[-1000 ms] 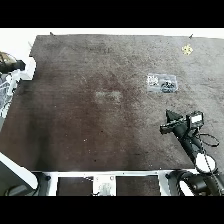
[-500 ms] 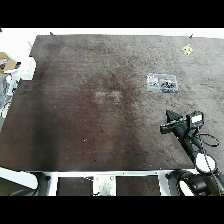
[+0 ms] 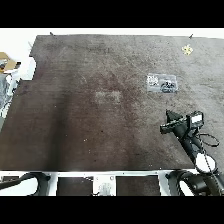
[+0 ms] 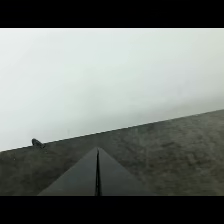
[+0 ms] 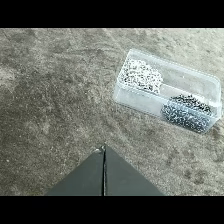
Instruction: Fold the box and place the chain.
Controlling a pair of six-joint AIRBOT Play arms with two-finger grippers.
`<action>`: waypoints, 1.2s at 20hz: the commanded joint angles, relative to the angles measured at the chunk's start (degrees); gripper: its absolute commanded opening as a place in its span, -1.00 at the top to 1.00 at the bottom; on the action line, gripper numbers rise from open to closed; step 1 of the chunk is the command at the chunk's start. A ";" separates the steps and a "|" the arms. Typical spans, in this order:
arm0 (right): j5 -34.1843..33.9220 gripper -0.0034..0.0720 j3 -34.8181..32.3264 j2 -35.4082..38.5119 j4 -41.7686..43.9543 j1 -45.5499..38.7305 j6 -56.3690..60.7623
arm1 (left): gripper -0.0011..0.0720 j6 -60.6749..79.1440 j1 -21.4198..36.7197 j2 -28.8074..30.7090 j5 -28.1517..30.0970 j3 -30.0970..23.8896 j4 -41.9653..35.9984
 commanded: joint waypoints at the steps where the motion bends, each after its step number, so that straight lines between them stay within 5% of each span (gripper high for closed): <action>1: -0.04 0.90 -0.02 -0.02 0.00 0.02 0.00 | 0.96 4.63 -6.47 9.05 12.22 -14.16 -0.24; 6: -0.04 0.91 -0.02 -0.02 0.00 0.02 -0.02 | 0.96 5.51 -13.25 21.35 23.32 -35.10 -0.22; 14: -0.07 0.91 -0.02 -0.02 0.00 0.02 0.00 | 0.95 5.51 -20.28 43.76 29.55 -63.93 0.20; 19: -0.07 0.91 -0.02 -0.02 0.00 0.02 0.00 | 0.95 5.31 -24.81 59.08 29.79 -76.63 0.15; 24: -0.07 0.91 -0.02 -0.02 0.00 0.02 0.00 | 0.95 5.03 -25.03 69.96 29.83 -83.87 0.15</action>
